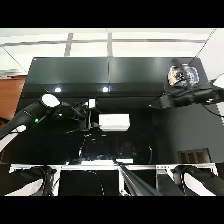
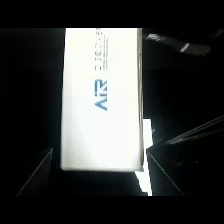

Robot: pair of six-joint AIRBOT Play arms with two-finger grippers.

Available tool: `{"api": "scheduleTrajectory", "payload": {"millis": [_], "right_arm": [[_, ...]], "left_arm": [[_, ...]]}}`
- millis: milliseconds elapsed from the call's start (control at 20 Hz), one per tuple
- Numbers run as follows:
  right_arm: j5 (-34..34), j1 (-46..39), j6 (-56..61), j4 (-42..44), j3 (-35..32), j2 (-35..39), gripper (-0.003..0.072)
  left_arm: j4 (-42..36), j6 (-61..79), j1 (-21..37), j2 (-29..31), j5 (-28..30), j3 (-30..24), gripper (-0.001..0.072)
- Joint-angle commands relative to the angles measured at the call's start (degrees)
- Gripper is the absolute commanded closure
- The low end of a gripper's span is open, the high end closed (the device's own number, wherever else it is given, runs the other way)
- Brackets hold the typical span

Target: Fold the box and place the chain.

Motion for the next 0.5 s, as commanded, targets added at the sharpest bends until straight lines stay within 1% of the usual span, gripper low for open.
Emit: {"api": "scheduleTrajectory", "payload": {"millis": [0, 50, 100, 150, 300, 450], "right_arm": [[0.61, -4.66, 0.57, -2.10, 0.07, 2.99, 0.0671], [-0.48, -4.55, 0.57, -1.97, 0.04, 2.97, 0.0671], [-1.22, -4.55, 0.57, -1.70, 0.04, 2.97, 0.0671], [-1.46, -4.55, 0.55, -1.73, 0.04, 2.97, 0.0671], [-1.27, -4.55, 0.55, -1.84, 0.04, 2.97, 0.0670], [-1.38, -4.55, 0.52, -1.97, 0.04, 2.97, 0.0671]], "left_arm": [[-1.68, -4.68, -3.52, 0.76, -1.42, 4.74, -0.0004], [-2.82, -6.47, -5.79, -0.44, 0.83, 6.14, -0.0003], [-2.78, -11.65, -8.22, -2.27, 4.59, 7.63, -0.0003], [-2.75, -15.10, -9.55, -4.68, 6.34, 9.18, -0.0003], [-2.82, -18.01, -11.02, -10.95, 5.84, 12.37, -0.0002], [-2.80, -20.39, -10.99, -14.32, 2.64, 13.25, 0.0008]]}}
